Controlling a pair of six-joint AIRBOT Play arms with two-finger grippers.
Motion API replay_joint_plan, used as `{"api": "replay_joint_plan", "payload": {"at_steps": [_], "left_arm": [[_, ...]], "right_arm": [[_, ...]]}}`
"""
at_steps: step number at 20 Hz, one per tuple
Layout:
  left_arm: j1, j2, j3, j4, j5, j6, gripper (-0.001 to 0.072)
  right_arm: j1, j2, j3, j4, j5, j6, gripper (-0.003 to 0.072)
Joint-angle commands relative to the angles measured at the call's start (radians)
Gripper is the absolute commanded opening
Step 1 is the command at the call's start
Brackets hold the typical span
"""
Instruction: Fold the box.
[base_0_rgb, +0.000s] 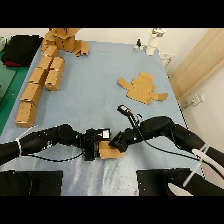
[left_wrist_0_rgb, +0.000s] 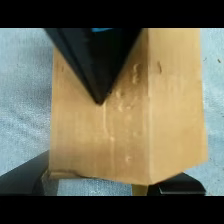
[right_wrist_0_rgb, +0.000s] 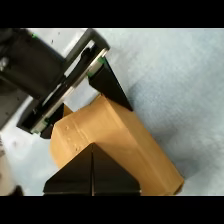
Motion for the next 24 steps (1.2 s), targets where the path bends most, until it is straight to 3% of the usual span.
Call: {"api": "replay_joint_plan", "payload": {"at_steps": [1, 7, 12, 16, 18, 19, 20, 21, 24], "left_arm": [[-0.001, 0.000, 0.000, 0.000, 0.000, 0.000, 0.0474], [-0.001, 0.000, 0.000, 0.000, 0.000, 0.000, 0.0474], [-0.001, 0.000, 0.000, 0.000, 0.000, 0.000, 0.0473], [-0.001, 0.000, 0.000, 0.000, 0.000, 0.000, 0.0474], [-0.001, 0.000, 0.000, 0.000, 0.000, 0.000, 0.0474], [-0.001, 0.000, 0.000, 0.000, 0.000, 0.000, 0.0474], [-0.001, 0.000, 0.000, 0.000, 0.000, 0.000, 0.0474], [-0.001, 0.000, 0.000, 0.000, 0.000, 0.000, 0.0474], [-0.001, 0.000, 0.000, 0.000, 0.000, 0.000, 0.0474]], "right_arm": [[0.098, 0.067, -0.011, -0.195, 0.124, 0.018, 0.0003], [0.307, 0.145, -0.026, -0.563, 0.298, 0.048, 0.0004], [0.435, 0.299, -0.101, -0.719, 0.395, 0.100, 0.0005], [0.454, 0.339, -0.104, -0.739, 0.393, 0.097, 0.0241], [0.455, 0.339, -0.104, -0.734, 0.389, 0.097, 0.0242], [0.455, 0.339, -0.104, -0.732, 0.379, 0.097, 0.0301], [0.455, 0.339, -0.104, -0.733, 0.348, 0.096, 0.0487], [0.455, 0.339, -0.104, -0.732, 0.306, 0.070, 0.0523], [0.455, 0.330, -0.105, -0.747, 0.258, -0.023, 0.0523]]}}
